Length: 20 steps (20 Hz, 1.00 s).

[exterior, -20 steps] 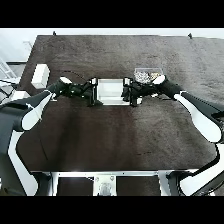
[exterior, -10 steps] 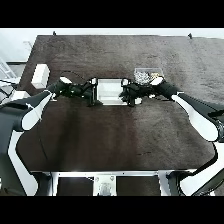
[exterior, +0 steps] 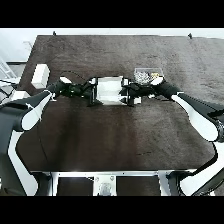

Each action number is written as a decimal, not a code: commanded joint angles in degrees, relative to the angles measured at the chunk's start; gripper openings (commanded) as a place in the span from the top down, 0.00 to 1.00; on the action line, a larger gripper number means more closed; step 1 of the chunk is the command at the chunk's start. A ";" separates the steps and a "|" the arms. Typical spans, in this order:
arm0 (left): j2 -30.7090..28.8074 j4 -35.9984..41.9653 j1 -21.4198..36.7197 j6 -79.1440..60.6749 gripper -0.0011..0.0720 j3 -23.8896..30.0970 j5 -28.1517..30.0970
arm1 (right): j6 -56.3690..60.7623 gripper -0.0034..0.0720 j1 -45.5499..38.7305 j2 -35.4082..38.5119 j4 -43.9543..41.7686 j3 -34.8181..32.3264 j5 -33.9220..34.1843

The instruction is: Fold the box and place the chain.

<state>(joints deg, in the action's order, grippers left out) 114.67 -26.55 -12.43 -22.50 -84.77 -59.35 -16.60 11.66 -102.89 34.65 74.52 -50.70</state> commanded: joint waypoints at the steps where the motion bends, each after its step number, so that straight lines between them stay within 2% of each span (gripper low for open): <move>1: 0.02 0.00 -0.02 -0.02 0.44 0.00 -0.09 | 0.15 0.20 -0.09 0.02 0.35 0.02 0.11; 2: 0.02 0.00 -0.02 -0.02 0.44 0.00 -0.09 | 1.22 0.29 -0.09 0.07 1.64 0.02 0.11; 3: 0.02 0.00 -0.02 -0.02 0.44 0.00 -0.09 | 3.74 0.59 -0.11 0.22 4.11 0.02 0.11; 4: 0.02 0.00 -0.02 -0.02 0.44 -0.02 -0.09 | 7.19 0.76 -0.26 0.50 6.84 0.02 0.09; 6: 0.02 0.00 -0.02 -0.02 0.44 -0.02 -0.09 | 14.03 0.81 -0.33 1.75 13.38 0.00 -0.74; 9: 0.02 0.00 -0.02 -0.02 0.44 0.00 -0.07 | 19.47 0.81 -0.35 5.27 19.10 -0.11 -3.02; 15: 0.02 0.00 -0.02 -0.02 0.44 0.00 -0.07 | 31.56 0.81 -3.28 15.04 18.91 -0.11 -3.78; 20: 0.02 0.00 -0.04 -0.02 0.44 -0.02 -0.07 | 58.49 0.81 -13.64 16.87 18.78 -0.46 -4.48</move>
<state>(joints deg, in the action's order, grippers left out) 114.69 -26.52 -12.45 -22.52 -84.77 -59.40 25.19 2.90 -87.20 53.15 74.26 -54.74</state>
